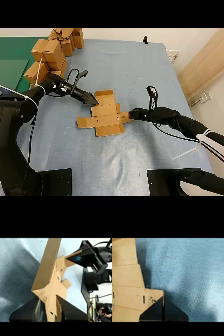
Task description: Fold the box.
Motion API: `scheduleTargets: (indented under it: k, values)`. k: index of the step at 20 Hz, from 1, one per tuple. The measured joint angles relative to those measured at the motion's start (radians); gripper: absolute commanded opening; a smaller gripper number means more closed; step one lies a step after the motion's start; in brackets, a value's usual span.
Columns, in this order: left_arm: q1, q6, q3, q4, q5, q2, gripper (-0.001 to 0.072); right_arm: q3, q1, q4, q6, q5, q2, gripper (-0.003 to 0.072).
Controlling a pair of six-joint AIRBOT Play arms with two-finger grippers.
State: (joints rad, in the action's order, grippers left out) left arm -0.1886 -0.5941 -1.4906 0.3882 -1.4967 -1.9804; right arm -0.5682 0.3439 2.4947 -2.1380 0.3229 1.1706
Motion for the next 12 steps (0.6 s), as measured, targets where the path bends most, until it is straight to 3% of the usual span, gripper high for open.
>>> scheduleTargets:
  k: [6,7,8,12]
  values:
    - [-0.001,0.008,0.000,-0.013,0.015,0.000,0.0279,0.000,0.000,0.000,0.000,0.000,0.000,0.0006]
    - [-0.005,0.008,0.000,-0.016,0.023,0.000,0.0131,0.000,0.000,0.000,0.001,0.001,0.000,0.0006]
    - [-0.005,0.009,0.000,-0.016,0.033,0.000,0.0042,0.000,0.000,0.001,0.001,0.003,0.000,0.0005]
    - [-0.010,0.023,0.000,-0.019,0.050,0.000,0.0016,0.000,0.000,0.001,0.001,0.007,0.000,0.0006]
